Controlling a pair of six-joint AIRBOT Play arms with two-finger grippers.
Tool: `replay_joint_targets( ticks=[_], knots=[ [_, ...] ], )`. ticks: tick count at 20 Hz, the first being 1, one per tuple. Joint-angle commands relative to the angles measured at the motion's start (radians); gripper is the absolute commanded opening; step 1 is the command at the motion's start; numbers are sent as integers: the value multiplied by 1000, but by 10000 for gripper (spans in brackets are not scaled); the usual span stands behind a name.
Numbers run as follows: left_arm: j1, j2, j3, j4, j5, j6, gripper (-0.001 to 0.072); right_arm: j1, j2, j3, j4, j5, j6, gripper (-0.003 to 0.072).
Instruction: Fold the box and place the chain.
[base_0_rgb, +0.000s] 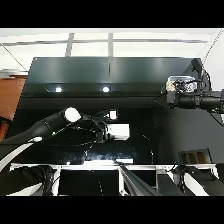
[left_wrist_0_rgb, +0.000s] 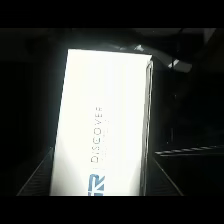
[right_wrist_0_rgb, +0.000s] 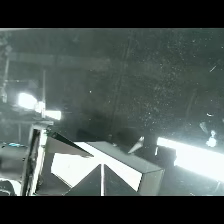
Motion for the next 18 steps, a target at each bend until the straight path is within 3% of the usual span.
replay_joint_targets(
  ticks=[1, 5, 7, 8, 11, 14, 18],
  knots=[
    [-5, -45, 1, 0, 4, 0, 711, 0, 0, -1, -4, -3, 0, 27],
    [-31, -75, 1, 19, 8, 0, 691, -1, 0, -1, -4, -19, 0, 27],
    [-37, -75, 5, 38, -3, -6, 495, -1, 0, -1, -4, -30, 0, 27],
    [-36, -73, 13, 51, -4, -41, 441, -1, 0, -1, -4, -35, 0, 27],
    [-9, -60, 75, 231, -26, -288, 440, -1, 0, -1, -4, -40, 0, 27],
    [104, -25, 138, 410, -86, -437, 440, -1, 0, -1, -4, -42, 0, 27],
    [412, -2, 210, 456, -80, -562, 441, -1, 0, -1, -4, -55, 0, 27]
  ],
)
